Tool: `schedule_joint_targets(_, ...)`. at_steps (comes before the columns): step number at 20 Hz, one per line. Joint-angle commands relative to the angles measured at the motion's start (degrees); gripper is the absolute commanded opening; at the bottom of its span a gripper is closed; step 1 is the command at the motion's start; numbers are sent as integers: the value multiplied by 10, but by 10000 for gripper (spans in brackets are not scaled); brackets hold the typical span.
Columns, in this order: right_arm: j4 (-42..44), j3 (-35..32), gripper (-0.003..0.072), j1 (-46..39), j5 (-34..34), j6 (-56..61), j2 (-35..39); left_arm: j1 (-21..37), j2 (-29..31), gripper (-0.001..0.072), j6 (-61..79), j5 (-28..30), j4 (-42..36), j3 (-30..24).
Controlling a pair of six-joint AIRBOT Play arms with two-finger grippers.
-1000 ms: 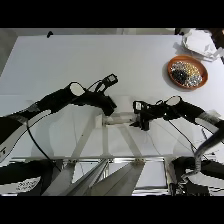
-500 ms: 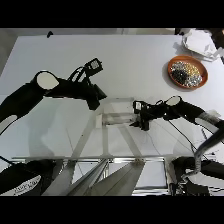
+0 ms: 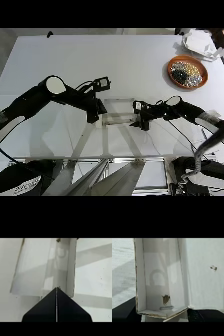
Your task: Fold the box and place the chain.
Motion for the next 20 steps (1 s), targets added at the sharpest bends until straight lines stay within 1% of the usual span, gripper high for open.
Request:
schedule_joint_targets(1, 0, 0, 401, 0, 0, 0, 0, -3, -14, 5, 54, 63, -32, -50)
schedule_joint_targets(3, 0, 0, 401, 0, 0, 0, 0, -3, -16, 8, 88, 121, -68, -89)
schedule_joint_targets(4, 0, 0, 401, 0, 0, 0, 0, -3, -18, 9, 109, 149, -101, -107)
schedule_joint_targets(6, 0, 0, 401, 0, 0, 0, 0, -6, -22, 9, 165, 176, -170, -127)
schedule_joint_targets(9, 0, 0, 401, 0, 0, 0, 0, -7, -22, 4, 162, 176, -170, -128)
schedule_joint_targets(11, 0, 0, 401, 0, 0, 0, 0, -3, -20, 4, 127, 172, -134, -128)
schedule_joint_targets(14, 0, 0, 401, 0, 0, 0, 0, 20, 1, 3, 79, 138, -68, -128)
schedule_joint_targets(17, 0, 0, 401, 0, 0, 0, 0, 46, 35, 3, 75, 99, -55, -128)
schedule_joint_targets(20, 0, 0, 401, 0, 0, 0, 0, 56, 49, 4, 76, 74, -44, -128)
